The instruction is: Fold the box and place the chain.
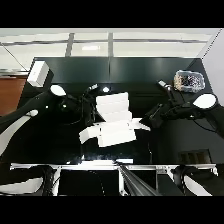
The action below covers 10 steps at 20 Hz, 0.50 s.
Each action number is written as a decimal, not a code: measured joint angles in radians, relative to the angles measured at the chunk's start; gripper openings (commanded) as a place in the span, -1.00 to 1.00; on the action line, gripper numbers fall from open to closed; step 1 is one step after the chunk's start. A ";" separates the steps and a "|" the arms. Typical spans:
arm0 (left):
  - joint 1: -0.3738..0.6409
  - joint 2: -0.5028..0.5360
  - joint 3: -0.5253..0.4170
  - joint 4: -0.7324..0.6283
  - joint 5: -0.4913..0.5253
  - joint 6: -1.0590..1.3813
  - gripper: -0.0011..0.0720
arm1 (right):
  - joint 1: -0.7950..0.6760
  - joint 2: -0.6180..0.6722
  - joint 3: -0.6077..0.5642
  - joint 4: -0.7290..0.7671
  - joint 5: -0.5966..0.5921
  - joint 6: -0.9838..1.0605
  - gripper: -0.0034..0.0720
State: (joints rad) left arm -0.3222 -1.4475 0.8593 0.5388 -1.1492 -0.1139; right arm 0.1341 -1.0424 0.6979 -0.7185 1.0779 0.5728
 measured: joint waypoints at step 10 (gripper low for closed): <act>-0.092 0.025 -0.074 0.080 0.248 0.321 -0.90 | 0.236 -0.005 -0.026 -0.101 -0.222 -0.290 0.95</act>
